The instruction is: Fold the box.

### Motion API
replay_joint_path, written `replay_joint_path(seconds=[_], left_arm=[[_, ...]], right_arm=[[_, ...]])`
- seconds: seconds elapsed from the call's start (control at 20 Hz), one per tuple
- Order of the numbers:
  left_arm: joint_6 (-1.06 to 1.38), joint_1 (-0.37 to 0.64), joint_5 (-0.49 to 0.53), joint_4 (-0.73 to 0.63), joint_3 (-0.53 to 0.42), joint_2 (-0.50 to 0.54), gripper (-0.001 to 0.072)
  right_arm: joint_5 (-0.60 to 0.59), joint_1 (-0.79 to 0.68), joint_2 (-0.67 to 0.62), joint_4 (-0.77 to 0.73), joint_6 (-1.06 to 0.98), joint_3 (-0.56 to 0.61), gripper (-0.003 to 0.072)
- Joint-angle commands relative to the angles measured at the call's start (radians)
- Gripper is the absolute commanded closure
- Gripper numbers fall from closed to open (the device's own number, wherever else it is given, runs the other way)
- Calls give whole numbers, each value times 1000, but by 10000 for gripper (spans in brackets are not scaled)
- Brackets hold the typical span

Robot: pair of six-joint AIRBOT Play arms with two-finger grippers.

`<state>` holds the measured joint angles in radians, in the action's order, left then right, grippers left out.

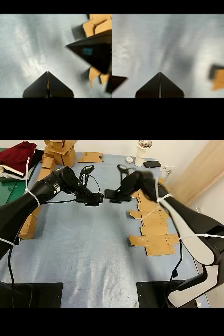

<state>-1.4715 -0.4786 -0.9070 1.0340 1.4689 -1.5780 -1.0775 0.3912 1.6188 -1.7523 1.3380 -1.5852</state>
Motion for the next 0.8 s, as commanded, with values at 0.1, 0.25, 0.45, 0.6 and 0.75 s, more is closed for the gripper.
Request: replay_joint_path(seconds=[0.1, 0.25, 0.45, 0.6, 0.75], left_arm=[[81, 37, -40, 2, -2, -11, 696], [105, 66, -103, -2, -3, -11, 696], [114, 89, -155, -12, -3, -12, 695], [114, 87, -172, -53, -3, -12, 355], [114, 87, -192, -100, -3, -12, 189]], right_arm=[[-660, -189, -33, 682, 109, -84, 682], [-651, -374, -122, 639, 103, 82, 661], [-614, -634, -208, 591, 132, 290, 267], [-552, -806, -213, 417, 251, 338, 267], [-484, -930, -211, 285, 391, 339, 222]])
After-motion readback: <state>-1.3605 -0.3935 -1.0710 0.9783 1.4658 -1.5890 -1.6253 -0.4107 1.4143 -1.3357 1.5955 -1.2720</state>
